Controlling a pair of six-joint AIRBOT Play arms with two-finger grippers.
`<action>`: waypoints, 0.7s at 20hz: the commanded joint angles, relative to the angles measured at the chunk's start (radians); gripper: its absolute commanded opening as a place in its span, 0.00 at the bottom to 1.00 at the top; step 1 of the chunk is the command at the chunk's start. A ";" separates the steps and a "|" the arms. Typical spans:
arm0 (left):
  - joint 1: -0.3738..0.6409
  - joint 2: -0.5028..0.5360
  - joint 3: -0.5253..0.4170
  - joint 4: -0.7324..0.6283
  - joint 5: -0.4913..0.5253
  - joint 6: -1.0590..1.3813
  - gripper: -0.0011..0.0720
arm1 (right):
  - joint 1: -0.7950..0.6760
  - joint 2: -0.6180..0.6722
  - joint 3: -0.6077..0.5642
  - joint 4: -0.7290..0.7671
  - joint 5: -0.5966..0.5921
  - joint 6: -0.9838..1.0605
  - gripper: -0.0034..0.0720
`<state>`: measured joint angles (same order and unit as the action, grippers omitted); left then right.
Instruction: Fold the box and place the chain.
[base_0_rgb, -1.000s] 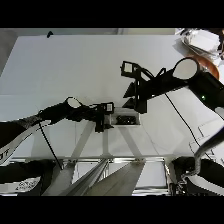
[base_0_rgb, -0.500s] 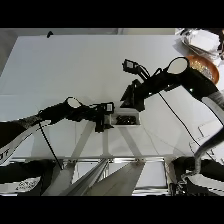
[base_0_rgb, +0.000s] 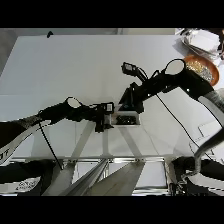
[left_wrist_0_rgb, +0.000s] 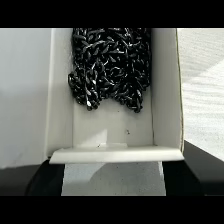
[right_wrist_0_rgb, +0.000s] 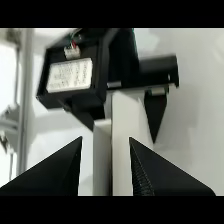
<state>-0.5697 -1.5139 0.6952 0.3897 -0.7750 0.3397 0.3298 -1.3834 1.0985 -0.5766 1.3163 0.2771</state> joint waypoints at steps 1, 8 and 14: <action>0.001 0.001 0.000 0.000 0.000 0.000 0.30 | -0.056 0.002 0.000 0.184 -0.017 -0.025 0.44; 0.001 0.001 0.000 0.000 0.000 0.000 0.30 | -0.045 -0.074 -0.004 0.051 -0.001 0.003 0.35; 0.001 0.001 0.000 0.000 0.000 0.000 0.30 | -0.021 -0.100 -0.004 -0.038 0.054 0.007 0.35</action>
<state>-0.5697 -1.5139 0.6952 0.3897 -0.7750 0.3397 0.3012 -1.4734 1.0946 -0.5655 1.3384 0.2802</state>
